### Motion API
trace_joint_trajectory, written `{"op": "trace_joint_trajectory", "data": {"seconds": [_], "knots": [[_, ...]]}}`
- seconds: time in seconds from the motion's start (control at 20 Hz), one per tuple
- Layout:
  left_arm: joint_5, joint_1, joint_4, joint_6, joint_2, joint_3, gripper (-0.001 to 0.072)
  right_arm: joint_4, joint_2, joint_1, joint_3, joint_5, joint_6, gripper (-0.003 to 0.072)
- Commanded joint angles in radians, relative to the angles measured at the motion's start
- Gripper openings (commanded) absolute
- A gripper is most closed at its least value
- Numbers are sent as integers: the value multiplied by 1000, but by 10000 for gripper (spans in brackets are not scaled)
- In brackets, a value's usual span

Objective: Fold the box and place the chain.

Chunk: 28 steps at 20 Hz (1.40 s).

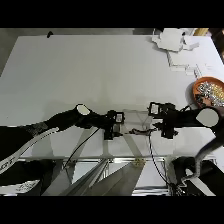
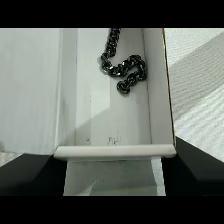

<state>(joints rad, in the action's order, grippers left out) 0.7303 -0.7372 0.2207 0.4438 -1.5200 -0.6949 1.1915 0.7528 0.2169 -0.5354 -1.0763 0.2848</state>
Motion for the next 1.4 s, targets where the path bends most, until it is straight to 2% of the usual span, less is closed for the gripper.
{"op": "trace_joint_trajectory", "data": {"seconds": [0.0,0.2,0.6,0.85,1.05,1.35], "knots": [[0,0,0,0,1,0,218,51,18,-102,2,-13,-222,274],[0,0,0,0,1,0,218,60,128,-113,29,11,-286,196],[0,0,0,0,1,0,218,-15,166,-103,126,86,-445,196],[0,0,0,0,1,0,218,-17,195,-71,148,145,-451,196],[0,0,0,0,1,0,218,-14,205,-71,149,149,-447,159],[0,0,0,0,1,0,218,-14,205,-71,149,127,-413,157]]}}
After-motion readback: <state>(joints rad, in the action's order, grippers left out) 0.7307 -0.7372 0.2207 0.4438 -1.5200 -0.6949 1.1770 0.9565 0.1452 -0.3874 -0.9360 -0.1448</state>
